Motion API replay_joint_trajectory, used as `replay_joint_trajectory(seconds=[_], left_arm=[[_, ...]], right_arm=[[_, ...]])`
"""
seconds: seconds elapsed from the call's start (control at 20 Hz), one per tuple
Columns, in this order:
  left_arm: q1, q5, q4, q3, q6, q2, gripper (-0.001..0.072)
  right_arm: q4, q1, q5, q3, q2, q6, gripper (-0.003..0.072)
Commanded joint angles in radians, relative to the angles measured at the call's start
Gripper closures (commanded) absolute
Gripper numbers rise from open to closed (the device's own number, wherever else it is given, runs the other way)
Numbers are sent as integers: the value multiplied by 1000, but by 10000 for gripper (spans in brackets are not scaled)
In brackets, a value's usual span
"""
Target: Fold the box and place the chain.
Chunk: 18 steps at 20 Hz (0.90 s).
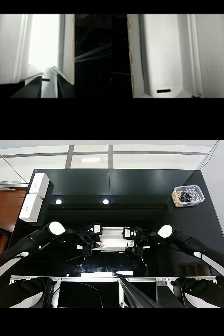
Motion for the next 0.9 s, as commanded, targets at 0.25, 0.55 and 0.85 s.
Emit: replay_joint_trajectory(seconds=[0.25,0.55,0.85], left_arm=[[-38,33,-54,1,1,-37,380],[-34,27,8,4,-24,-23,679],[214,-122,384,40,-705,199,684]], right_arm=[[4,0,0,-1,0,2,271],[4,0,0,-1,0,2,271],[5,0,0,-1,0,2,271]])
